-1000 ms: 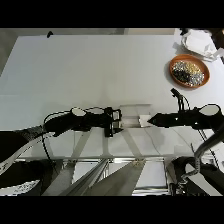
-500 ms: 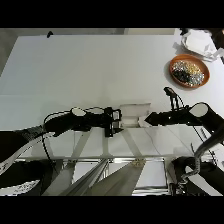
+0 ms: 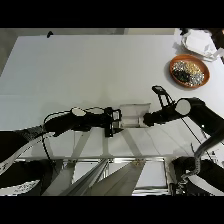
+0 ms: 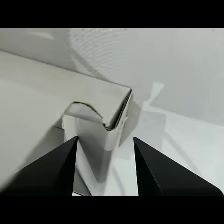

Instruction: Fold the box and place the chain.

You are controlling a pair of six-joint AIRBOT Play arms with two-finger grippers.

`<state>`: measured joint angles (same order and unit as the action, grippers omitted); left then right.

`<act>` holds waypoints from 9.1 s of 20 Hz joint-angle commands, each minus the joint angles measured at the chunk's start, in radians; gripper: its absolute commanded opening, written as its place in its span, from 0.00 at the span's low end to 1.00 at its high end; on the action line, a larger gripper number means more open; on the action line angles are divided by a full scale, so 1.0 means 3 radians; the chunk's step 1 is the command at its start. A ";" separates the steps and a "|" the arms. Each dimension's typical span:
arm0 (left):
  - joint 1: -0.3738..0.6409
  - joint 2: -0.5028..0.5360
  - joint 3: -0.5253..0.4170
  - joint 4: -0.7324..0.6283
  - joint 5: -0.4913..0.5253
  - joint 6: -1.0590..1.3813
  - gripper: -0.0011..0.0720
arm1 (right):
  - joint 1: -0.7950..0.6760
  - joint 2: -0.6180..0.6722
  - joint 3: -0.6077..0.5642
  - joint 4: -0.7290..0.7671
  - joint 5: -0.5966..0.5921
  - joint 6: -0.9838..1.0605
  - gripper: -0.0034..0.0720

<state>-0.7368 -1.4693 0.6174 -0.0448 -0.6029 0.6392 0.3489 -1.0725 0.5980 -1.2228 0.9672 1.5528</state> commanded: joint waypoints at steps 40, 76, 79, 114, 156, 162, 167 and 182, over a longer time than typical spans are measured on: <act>-0.0001 -0.0001 0.0000 0.0001 0.0001 0.0000 0.39 | 0.0745 -0.0449 0.0088 -0.0997 -0.0183 0.1292 0.17; -0.0001 -0.0001 0.0000 0.0000 0.0000 0.0000 0.39 | -0.2042 -0.2024 0.2427 -0.1067 -0.0821 -0.0159 0.42; -0.0001 -0.0001 0.0000 0.0001 0.0000 0.0000 0.39 | -0.2042 -0.2167 0.2513 -0.0703 -0.0833 -0.0416 0.42; -0.0001 -0.0001 0.0000 0.0000 0.0000 0.0000 0.39 | -0.2043 -0.2230 0.2656 -0.1471 -0.0256 -0.0280 0.43; -0.0001 -0.0001 0.0000 0.0000 0.0000 0.0000 0.39 | -0.1609 0.0315 0.2647 0.0244 0.2369 -0.1091 0.07; -0.0001 -0.0001 0.0000 0.0000 0.0000 0.0000 0.39 | -0.1053 0.0787 0.2646 0.0244 0.2401 -0.0913 0.07; -0.0001 -0.0001 0.0000 0.0000 0.0000 0.0000 0.39 | -0.0694 0.1021 0.2646 0.0270 0.2419 -0.0815 0.07; -0.0001 -0.0001 0.0000 0.0000 0.0000 0.0000 0.39 | 0.0315 0.1061 0.1695 0.0267 0.1406 -0.0799 0.07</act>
<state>-0.7368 -1.4693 0.6170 -0.0448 -0.6033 0.6392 0.4240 -0.7547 1.2087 -1.1400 1.4940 1.3315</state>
